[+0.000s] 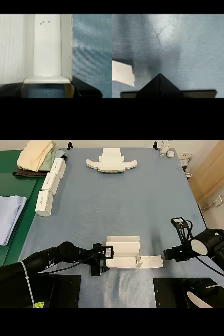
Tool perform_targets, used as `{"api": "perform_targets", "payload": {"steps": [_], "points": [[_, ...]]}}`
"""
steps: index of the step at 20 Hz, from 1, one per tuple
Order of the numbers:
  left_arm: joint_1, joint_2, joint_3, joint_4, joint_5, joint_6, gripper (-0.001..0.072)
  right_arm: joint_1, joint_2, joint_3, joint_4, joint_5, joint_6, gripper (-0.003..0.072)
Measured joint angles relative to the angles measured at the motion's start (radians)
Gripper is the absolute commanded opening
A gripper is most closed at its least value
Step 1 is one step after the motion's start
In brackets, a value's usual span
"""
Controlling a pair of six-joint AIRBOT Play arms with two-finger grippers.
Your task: Fold the box.
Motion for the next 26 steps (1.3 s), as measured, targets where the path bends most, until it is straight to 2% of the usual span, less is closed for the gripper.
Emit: {"api": "perform_targets", "payload": {"steps": [3, 8, 17, 26], "points": [[0.0, 0.0, 0.0, 0.0, 0.0, 0.0, 0.0512, -0.113, -0.031, -0.03, 0.149, -0.057, -0.053, 0.0002], [0.0, 0.0, 0.0, 0.0, 0.0, 0.0, 0.0512, -0.178, -0.098, -0.078, 0.333, -0.13, -0.153, 0.0002], [0.0, 0.0, 0.0, -0.001, 0.0, -0.001, 0.0512, -0.193, 0.014, -0.089, 0.503, -0.149, -0.21, 0.0002], [0.0, 0.0, 0.0, 0.0, 0.0, 0.0, 0.0512, -0.194, -0.141, -0.092, 0.583, -0.195, -0.332, 0.0002]]}}
